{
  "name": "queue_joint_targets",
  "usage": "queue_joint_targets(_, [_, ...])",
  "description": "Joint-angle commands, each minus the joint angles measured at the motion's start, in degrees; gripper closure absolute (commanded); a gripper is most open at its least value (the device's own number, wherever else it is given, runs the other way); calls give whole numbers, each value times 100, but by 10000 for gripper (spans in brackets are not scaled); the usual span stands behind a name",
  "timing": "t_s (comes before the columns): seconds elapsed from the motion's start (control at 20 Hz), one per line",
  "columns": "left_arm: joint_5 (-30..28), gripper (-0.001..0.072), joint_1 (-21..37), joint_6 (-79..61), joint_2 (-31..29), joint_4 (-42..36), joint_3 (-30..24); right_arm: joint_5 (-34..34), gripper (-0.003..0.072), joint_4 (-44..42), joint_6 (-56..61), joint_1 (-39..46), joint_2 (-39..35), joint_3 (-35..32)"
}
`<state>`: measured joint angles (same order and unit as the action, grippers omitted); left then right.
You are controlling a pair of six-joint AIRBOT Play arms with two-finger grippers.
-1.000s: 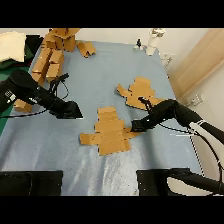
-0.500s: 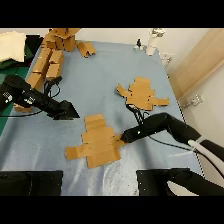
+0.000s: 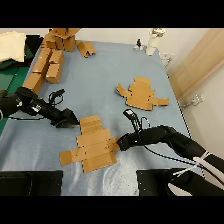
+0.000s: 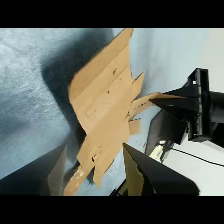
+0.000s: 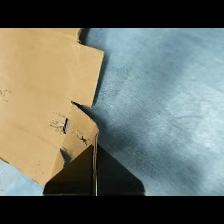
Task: Fold the box.
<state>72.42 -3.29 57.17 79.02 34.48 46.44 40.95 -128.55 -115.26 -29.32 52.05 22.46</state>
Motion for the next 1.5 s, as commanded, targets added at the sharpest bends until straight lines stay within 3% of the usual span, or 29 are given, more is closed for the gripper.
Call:
queue_joint_targets(0.0, [-83, 160, 2, -116, 297, -59, -24, -105, 687, 13, 109, -105, -37, -28])
queue_joint_targets(0.35, [-402, 161, -407, -374, 758, -291, -17, -107, 688, 13, 122, -105, -219, -26])
queue_joint_targets(0.45, [-481, 162, -542, -671, 848, -723, 7, -98, 688, 13, 125, -105, -256, -26])
queue_joint_targets(0.55, [-450, 190, -601, -975, 892, -1198, 22, -79, 688, 13, 125, -105, -260, -26])
queue_joint_targets(0.8, [-127, 203, -638, -1064, 1021, -1263, 26, -52, 687, 17, 122, -105, -260, -26])
queue_joint_targets(0.85, [-68, 328, -638, -1137, 1021, -1268, 26, -52, 688, 20, 125, -103, -260, -26])
queue_joint_targets(1.0, [160, 360, -638, -1285, 1021, -1261, 26, -61, 687, 20, 125, -103, -260, -26])
queue_joint_targets(1.1, [247, 497, -638, -1368, 1023, -1259, 26, -70, 687, 20, 122, -103, -260, -26])
queue_joint_targets(1.3, [275, 497, -638, -1460, 1023, -1259, 24, -133, 687, 20, 125, -103, -260, -26])
queue_joint_targets(1.4, [289, 607, -638, -1528, 1036, -1261, 24, -133, 688, 22, 125, -103, -260, -26])
queue_joint_targets(1.45, [302, 607, -638, -1547, 1043, -1259, 24, -138, 688, 22, 125, -103, -260, -28])
